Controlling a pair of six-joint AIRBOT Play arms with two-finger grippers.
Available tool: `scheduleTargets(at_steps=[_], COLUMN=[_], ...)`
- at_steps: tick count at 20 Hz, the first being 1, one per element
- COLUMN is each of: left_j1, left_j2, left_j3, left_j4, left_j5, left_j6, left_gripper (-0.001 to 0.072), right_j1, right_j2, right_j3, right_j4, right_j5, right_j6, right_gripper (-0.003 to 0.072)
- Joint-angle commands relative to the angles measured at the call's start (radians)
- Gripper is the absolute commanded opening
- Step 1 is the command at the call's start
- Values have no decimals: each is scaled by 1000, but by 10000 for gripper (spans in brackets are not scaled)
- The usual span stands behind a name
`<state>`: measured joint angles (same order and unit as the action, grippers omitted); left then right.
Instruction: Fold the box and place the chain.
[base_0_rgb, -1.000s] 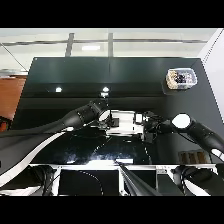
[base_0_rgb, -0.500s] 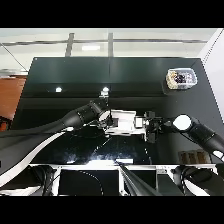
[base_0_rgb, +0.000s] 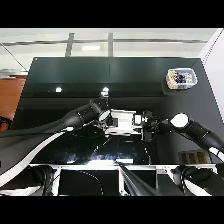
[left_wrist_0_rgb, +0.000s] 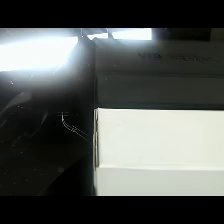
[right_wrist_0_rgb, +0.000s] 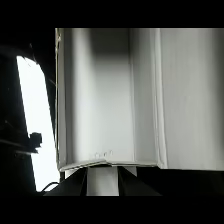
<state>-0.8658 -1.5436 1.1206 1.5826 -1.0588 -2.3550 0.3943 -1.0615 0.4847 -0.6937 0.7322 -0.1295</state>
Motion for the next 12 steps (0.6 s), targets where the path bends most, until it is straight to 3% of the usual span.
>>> scheduleTargets(at_steps=[1,7,9,12], left_j1=[0,0,0,0], left_j2=[-1,-1,-1,-1], left_j3=[1,1,1,1], left_j4=[-1,-2,-2,-2], left_j5=[3,3,3,3], left_j6=[-1,-1,-1,-1], left_gripper=[28,28,28,28], right_j1=[1,40,44,44], right_j2=[-8,-55,-71,-80], right_j3=[0,0,0,0], right_j4=[122,167,166,166], right_j5=[0,-3,1,-2], right_j6=[3,15,18,18], right_gripper=[221,220,52,57])
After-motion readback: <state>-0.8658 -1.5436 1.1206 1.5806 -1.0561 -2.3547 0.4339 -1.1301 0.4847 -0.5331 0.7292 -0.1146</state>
